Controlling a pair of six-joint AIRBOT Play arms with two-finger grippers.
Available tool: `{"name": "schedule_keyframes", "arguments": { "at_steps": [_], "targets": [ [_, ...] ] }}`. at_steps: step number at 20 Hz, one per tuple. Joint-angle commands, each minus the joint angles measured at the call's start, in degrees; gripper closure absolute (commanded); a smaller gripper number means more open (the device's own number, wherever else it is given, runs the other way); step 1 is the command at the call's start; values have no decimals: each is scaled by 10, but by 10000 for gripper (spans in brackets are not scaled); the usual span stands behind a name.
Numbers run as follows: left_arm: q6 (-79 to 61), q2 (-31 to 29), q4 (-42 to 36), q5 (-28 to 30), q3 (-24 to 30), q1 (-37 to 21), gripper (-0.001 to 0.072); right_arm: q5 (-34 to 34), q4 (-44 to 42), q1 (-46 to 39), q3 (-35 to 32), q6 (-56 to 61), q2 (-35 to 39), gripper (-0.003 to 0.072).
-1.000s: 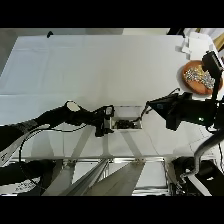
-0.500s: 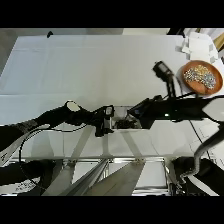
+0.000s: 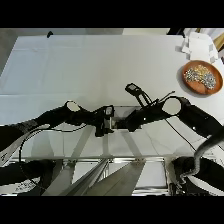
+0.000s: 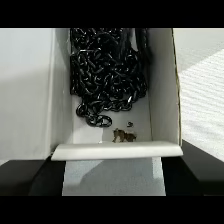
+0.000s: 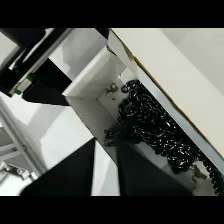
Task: Fold the box and place the chain.
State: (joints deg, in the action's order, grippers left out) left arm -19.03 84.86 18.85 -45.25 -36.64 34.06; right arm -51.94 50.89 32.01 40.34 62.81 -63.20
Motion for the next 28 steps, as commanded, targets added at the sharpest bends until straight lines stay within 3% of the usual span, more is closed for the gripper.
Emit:
{"name": "schedule_keyframes", "arguments": {
  "at_steps": [1, 4, 6, 9, 11, 14, 17, 19, 23, 28],
  "targets": [
    [0, 0, 0, 0, 0, 0, 319, -1, 2, 2, -5, 2, -9, 382],
    [0, 0, 0, 0, 0, 0, 319, -16, 11, -1, -3, 3, 37, 383],
    [0, 0, 0, 0, 0, 0, 319, -66, 50, -21, 11, 4, 82, 386],
    [0, 0, 0, 0, 0, 0, 319, -170, 126, -109, 58, 51, 125, 389],
    [0, 0, 0, 0, 0, 0, 319, -193, 149, -191, 78, 62, 129, 392],
    [0, 0, 0, 0, 0, 0, 319, -177, 157, -276, 79, 62, 102, 416],
    [0, 0, 0, 0, 0, 0, 319, -112, 215, -292, 79, 100, 29, 399],
    [0, 0, 0, 0, 0, 0, 319, -66, 256, -291, 79, 142, -31, 244],
    [0, 0, 0, 0, 0, 0, 319, -8, 283, -290, 79, 154, -112, 239],
    [0, 0, 0, 0, 0, 0, 319, 55, 360, -257, 79, 210, -144, 242]
  ]
}}
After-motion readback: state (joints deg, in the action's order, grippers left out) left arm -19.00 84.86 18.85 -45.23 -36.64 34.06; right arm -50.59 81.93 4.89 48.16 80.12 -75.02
